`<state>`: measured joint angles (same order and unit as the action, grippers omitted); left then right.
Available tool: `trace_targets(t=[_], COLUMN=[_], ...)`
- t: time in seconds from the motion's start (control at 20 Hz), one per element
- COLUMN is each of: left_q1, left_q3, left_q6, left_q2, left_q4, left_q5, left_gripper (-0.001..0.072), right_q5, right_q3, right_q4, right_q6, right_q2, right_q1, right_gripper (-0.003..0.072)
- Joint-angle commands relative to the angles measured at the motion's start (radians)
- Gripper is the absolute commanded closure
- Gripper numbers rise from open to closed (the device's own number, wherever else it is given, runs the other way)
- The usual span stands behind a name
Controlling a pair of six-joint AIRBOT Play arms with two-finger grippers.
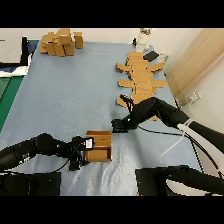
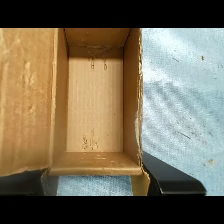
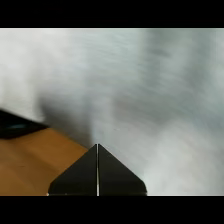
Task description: Fold the box.
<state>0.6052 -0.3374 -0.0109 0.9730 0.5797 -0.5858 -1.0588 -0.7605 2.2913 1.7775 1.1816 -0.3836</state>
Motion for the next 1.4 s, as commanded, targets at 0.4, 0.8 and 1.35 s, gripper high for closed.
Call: trace_targets(t=[0.4, 0.8, 1.35], left_q1=[0.0, 0.0, 0.0], left_q3=[0.0, 0.0, 0.0], left_q6=[0.0, 0.0, 0.0], left_q2=[0.0, 0.0, 0.0], left_q4=[0.0, 0.0, 0.0], left_q5=[0.0, 0.0, 0.0], left_gripper=[0.0122, 0.0122, 0.0123], right_q5=[0.465, 0.553, 0.422], right_q3=[0.152, 0.261, 0.249], right_q4=[-0.141, -1.187, -1.243], right_q6=[0.446, -0.372, -0.413], right_q2=[-0.277, -0.356, -0.439], right_q1=[-0.389, -0.855, -1.033], right_gripper=[0.0684, 0.0685, 0.0286])
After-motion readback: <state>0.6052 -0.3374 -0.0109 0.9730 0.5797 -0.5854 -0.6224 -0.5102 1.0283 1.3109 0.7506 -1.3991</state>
